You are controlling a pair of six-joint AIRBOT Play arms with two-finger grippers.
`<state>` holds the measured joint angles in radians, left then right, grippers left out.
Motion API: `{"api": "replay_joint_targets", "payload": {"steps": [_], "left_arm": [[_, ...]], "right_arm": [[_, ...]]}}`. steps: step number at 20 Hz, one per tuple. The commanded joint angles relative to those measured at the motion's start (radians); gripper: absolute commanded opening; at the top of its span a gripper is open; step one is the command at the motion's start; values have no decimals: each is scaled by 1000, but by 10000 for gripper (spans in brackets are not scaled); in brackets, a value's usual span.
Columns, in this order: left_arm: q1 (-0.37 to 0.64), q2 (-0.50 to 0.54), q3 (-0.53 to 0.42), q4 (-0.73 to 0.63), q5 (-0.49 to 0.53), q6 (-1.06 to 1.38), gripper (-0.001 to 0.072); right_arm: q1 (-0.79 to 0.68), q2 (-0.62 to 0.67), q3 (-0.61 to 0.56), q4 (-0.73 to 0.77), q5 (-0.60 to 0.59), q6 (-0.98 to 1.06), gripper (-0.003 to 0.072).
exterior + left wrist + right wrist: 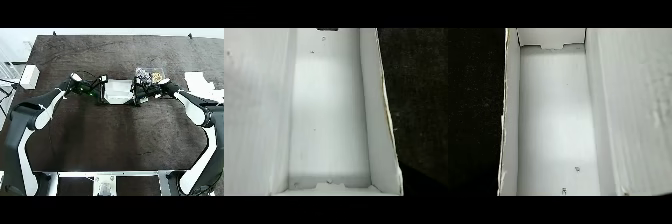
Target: Fold the box and place the chain.
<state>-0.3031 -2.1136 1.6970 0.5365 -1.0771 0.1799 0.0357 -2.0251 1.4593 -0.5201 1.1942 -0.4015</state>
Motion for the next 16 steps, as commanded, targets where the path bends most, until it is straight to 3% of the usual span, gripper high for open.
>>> {"api": "replay_joint_targets", "payload": {"steps": [1,3,5,16], "left_arm": [[-2,-1,0,0,7,4,720],[-2,-1,0,0,7,4,710],[-2,-1,0,2,11,3,472],[-2,0,0,1,11,2,472]], "right_arm": [[0,1,0,0,0,0,435],[0,1,0,0,0,0,435],[0,1,0,0,0,0,435],[0,1,0,0,0,0,435]]}}
